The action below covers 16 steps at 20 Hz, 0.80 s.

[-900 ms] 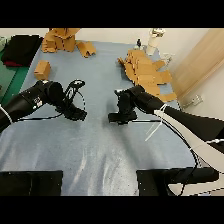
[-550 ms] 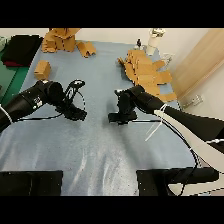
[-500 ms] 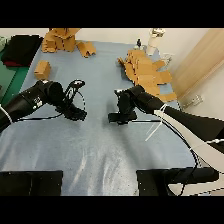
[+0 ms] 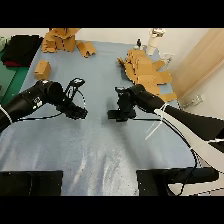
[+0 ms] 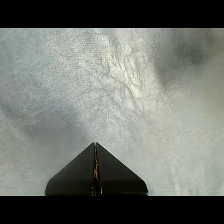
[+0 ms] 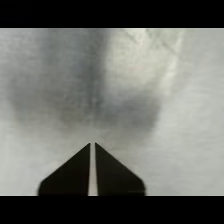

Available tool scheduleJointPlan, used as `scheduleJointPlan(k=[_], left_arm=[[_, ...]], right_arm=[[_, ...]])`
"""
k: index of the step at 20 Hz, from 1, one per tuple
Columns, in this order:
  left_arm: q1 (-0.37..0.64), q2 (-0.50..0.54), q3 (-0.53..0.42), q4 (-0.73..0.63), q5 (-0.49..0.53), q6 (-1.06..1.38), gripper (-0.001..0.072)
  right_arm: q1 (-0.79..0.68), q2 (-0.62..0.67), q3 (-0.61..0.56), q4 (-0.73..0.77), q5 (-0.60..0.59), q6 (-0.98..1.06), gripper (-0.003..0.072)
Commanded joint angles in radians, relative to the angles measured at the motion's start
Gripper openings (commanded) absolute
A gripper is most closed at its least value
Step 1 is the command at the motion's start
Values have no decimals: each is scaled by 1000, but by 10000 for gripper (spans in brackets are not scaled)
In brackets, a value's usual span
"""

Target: Fold the box.

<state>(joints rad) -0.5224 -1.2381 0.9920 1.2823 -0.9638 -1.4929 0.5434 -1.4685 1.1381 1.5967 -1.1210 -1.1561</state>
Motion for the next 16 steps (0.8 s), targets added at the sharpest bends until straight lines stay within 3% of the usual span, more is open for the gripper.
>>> scheduleJointPlan(k=[1,3,5,7,9,12,16], left_arm=[[0,1,0,-1,21,0,12],[-2,1,0,-7,19,0,12],[-2,1,0,-8,18,-1,13],[-2,1,0,-23,19,0,12],[-2,1,0,-41,23,-1,13],[-2,1,0,-58,23,-28,14],[-2,1,0,-60,23,-46,15]], right_arm=[[-80,0,48,-328,-56,30,223],[-216,0,94,-503,-87,33,414],[-417,-1,149,-508,-61,28,421],[-633,-8,189,-359,65,-80,422],[-832,-40,226,-74,183,-243,479],[-1032,-149,312,287,245,-489,480],[-1093,-308,445,353,241,-607,480]])
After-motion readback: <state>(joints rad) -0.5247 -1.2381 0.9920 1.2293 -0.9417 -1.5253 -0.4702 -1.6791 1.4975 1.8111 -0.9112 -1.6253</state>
